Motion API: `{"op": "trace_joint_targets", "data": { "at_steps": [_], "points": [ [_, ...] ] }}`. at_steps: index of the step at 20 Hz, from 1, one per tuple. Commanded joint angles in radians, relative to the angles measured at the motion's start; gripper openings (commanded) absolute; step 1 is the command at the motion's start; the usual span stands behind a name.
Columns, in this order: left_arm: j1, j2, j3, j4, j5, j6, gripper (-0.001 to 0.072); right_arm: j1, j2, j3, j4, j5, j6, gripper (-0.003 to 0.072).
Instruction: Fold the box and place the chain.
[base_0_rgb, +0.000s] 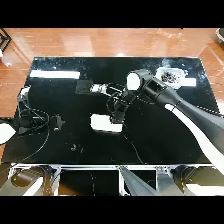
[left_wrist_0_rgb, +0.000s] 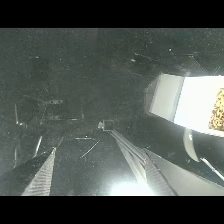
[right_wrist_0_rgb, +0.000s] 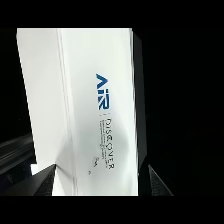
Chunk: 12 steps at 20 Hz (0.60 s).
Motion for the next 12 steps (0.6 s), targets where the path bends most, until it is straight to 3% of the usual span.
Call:
{"op": "trace_joint_targets", "data": {
  "at_steps": [1, 8, 10, 12],
  "points": [
    [0.001, 0.000, 0.000, 0.001, 0.008, 0.001, 0.0641, 0.009, -0.004, 0.000, -0.005, 0.005, 0.001, 0.0705],
    [0.001, 0.000, 0.000, 0.000, 0.018, 0.001, 0.0641, 0.011, -0.021, 0.000, -0.008, 0.005, 0.001, 0.0688],
    [0.001, 0.000, 0.000, 0.000, 0.018, 0.001, 0.0641, 0.011, -0.023, 0.000, -0.008, 0.005, 0.001, 0.0477],
    [0.001, 0.000, 0.000, 0.000, 0.018, 0.001, 0.0641, 0.011, -0.023, 0.000, -0.008, 0.005, 0.001, 0.0464]
  ]
}}
